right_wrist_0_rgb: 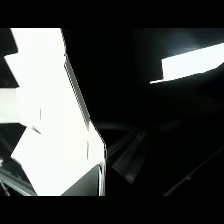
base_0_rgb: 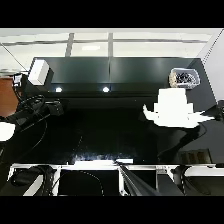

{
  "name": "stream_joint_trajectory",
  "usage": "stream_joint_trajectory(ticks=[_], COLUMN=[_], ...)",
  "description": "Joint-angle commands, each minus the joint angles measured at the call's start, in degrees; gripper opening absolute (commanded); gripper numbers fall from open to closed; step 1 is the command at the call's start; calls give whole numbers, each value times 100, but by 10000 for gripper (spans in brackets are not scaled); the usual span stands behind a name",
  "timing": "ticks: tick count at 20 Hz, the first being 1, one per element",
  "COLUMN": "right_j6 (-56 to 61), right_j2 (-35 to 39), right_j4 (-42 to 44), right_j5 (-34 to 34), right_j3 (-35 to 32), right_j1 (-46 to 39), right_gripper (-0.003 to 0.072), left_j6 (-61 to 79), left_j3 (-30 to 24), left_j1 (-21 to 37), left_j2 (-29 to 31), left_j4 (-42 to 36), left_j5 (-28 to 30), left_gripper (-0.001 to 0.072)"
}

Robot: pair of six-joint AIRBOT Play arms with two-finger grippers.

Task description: Fold the box and place the chain.

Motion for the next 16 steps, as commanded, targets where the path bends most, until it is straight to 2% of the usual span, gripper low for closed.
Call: stream_joint_trajectory(ticks=[1,5,9,16], right_j6=[-293,-308,-310,-330], right_j2=[503,1084,1805,3600], right_j4=[358,404,881,1517], right_j5=[-225,-638,-1187,-3727], right_j3=[-568,-1084,-1556,-3294], right_j1=[505,1381,2330,4468], right_gripper=[49,49,49,49], left_j6=[2,2,2,2], left_j3=[2,2,2,-2], left_j1=[-4,-4,-4,-4], left_j2=[-2,-2,-4,-79], left_j4=[4,4,2,2], left_j5=[0,-2,-70,-835], left_gripper=[708,708,708,708])
